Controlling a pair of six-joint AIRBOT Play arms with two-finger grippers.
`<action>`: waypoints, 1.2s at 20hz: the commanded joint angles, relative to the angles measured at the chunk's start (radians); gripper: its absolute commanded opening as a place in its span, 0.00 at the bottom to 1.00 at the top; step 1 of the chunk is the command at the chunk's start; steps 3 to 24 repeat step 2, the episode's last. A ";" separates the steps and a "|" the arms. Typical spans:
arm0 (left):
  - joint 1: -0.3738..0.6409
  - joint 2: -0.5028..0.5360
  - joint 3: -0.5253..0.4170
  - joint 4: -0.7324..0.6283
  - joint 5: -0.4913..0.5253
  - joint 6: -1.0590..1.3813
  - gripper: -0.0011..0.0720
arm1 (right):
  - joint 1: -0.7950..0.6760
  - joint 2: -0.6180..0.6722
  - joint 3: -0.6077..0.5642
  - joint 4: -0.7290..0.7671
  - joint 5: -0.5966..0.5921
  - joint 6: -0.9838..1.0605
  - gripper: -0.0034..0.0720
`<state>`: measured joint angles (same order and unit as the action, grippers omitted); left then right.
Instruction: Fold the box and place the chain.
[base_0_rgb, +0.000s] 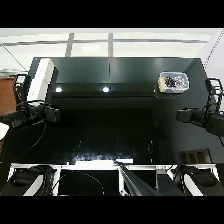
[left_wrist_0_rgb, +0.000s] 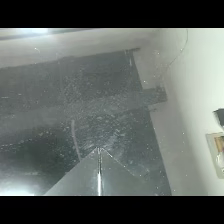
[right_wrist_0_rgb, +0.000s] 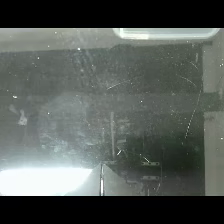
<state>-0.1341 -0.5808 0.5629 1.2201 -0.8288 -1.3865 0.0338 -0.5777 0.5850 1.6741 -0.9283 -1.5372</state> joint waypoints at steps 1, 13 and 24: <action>-0.001 0.002 -0.002 -0.004 0.006 -0.002 0.05 | 0.000 0.001 -0.001 0.000 0.002 0.000 0.07; -0.001 0.002 -0.002 -0.006 0.006 -0.002 0.05 | 0.000 0.001 -0.001 0.000 0.002 0.000 0.07; -0.001 0.002 -0.002 -0.006 0.006 -0.002 0.05 | 0.000 0.001 -0.001 0.000 0.002 0.000 0.07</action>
